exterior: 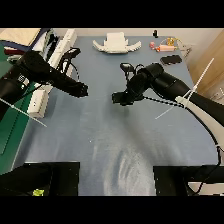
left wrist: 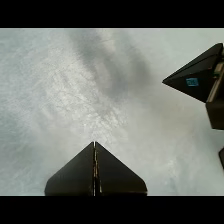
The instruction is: Fold the box.
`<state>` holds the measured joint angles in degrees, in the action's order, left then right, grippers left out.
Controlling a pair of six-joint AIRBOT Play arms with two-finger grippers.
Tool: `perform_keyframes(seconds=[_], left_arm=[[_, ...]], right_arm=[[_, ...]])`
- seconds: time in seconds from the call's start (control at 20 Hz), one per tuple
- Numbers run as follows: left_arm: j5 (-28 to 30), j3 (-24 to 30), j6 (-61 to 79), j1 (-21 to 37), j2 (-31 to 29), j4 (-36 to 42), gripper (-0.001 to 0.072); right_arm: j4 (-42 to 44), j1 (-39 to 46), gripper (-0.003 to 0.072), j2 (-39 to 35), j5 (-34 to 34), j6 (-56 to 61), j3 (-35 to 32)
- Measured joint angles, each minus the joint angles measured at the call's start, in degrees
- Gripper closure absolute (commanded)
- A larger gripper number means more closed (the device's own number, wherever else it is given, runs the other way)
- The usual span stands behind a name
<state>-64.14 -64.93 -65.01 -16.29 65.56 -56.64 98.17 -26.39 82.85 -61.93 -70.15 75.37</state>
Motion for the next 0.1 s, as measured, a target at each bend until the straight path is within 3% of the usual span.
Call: perform_keyframes(seconds=[0.1], left_arm=[[-0.2, 0.2, -0.2, -0.3, -0.1, 0.0, 0.0698]], right_arm=[[0.3, 0.0, 0.0679, 0.2, -0.1, -0.2, 0.2]])
